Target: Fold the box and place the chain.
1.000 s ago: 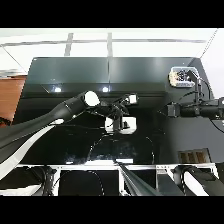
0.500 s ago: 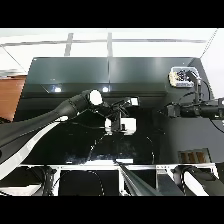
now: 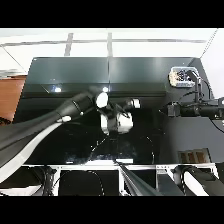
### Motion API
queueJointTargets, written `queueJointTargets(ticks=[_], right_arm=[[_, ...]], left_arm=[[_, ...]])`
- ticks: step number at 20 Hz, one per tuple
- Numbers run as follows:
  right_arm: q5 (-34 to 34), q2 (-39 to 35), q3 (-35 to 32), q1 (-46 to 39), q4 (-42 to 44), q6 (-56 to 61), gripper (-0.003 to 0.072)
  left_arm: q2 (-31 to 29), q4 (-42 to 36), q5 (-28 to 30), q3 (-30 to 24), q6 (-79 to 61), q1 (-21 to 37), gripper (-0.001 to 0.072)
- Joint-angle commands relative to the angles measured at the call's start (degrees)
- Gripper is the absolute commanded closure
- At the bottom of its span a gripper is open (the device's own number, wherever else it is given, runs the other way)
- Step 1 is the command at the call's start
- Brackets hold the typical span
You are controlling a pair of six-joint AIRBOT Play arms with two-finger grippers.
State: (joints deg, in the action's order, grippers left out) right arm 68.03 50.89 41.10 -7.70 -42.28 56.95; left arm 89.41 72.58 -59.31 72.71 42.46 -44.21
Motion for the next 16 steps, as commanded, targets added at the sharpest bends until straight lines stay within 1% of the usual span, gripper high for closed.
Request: queueJointTargets(ticks=[1, 2, 3, 4, 5, 7, 8, 10, 11, 13, 14, 16], right_arm=[[-0.3, 0.0, 0.0, 0.0, 0.0, 0.0, 0.0670], [-0.6, 0.0, 0.0, 0.0, 0.0, 0.0, 0.0670], [-1.0, 0.0, 0.0, 0.0, 0.0, 0.0, 0.0670], [-1.3, 0.0, 0.0, 0.0, 0.0, 0.0, 0.0670], [-1.5, 0.0, 0.0, 0.0, 0.0, 0.0, 0.0670], [-1.7, 0.0, 0.0, 0.0, 0.2, 0.0, 0.0670], [-1.7, 0.0, 0.0, 0.0, 0.3, 0.1, 0.0670], [-1.7, 0.0, 0.0, 0.0, 0.3, 0.5, 0.0670], [-1.9, 0.0, 0.0, 0.0, 0.3, 0.6, 0.0670], [-2.3, 0.0, 0.0, 0.0, 0.3, 1.4, 0.0670], [-2.4, 0.0, 0.0, 0.0, 0.3, 1.4, 0.0670], [-2.4, 0.0, 0.0, 0.0, 0.4, 1.4, 0.0670]], left_arm=[[-1.5, 8.5, -9.5, 7.6, 12.7, 5.9, 0.0310], [-2.0, 10.8, -12.2, 10.0, 14.4, 9.5, 0.0310], [-2.5, 12.8, -13.8, 12.3, 16.4, 14.1, 0.0310], [-2.7, 13.6, -13.8, 14.1, 17.7, 18.9, 0.0310], [-2.8, 13.7, -12.4, 15.7, 19.1, 24.7, 0.0310], [-2.7, 13.2, -5.4, 17.0, 25.3, 36.1, 0.0311], [-2.5, 12.1, -2.9, 18.1, 27.4, 41.0, 0.0310], [-0.8, 11.1, -1.0, 22.7, 27.0, 49.4, 0.0310], [1.1, 10.9, -1.0, 25.9, 27.0, 52.9, 0.0310], [6.7, 10.7, -1.9, 32.4, 27.0, 57.8, 0.0310], [9.9, 10.7, -2.7, 35.5, 27.0, 59.1, 0.0310], [16.5, 10.9, -4.1, 41.1, 26.9, 60.0, 0.0310]])
